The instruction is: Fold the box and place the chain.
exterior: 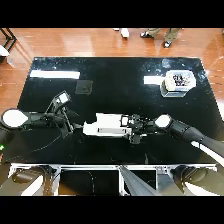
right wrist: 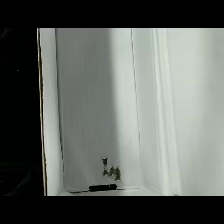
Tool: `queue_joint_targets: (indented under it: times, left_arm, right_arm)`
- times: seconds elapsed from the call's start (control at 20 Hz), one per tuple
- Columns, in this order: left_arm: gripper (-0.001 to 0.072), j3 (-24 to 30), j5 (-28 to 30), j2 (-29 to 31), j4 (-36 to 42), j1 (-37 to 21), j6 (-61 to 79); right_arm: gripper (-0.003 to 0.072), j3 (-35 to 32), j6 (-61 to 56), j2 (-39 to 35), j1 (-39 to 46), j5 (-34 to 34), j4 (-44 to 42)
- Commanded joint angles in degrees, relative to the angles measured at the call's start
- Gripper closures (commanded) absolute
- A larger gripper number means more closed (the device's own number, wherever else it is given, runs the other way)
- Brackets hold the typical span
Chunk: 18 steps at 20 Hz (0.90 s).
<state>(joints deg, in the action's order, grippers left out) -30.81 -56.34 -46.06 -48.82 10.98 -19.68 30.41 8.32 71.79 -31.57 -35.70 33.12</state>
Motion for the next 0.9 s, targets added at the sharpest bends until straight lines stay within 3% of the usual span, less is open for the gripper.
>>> queue_joint_targets:
  times: [0.0, 0.3, 0.45, 0.85]
  left_arm:
    - [0.0083, -0.04, -0.35, -0.87, -0.20, 3.26, 17.29]
    - [0.0086, -0.07, 7.82, -8.24, -0.11, 10.49, 23.28]
    - [0.0086, -0.07, 12.37, -10.32, 0.09, 11.37, 21.99]
    - [0.0086, -0.48, 11.26, -14.16, 0.26, 11.43, 18.47]
  right_arm:
    - [0.0379, 0.02, -0.02, 0.02, 0.02, 0.00, -0.02]
    - [0.0379, 0.02, 0.00, 0.02, 0.02, -0.02, 0.00]
    - [0.0379, 0.02, 0.00, 0.02, 0.02, -0.02, 0.00]
    - [0.0379, 0.02, 0.00, 0.02, 0.02, -0.02, 0.00]
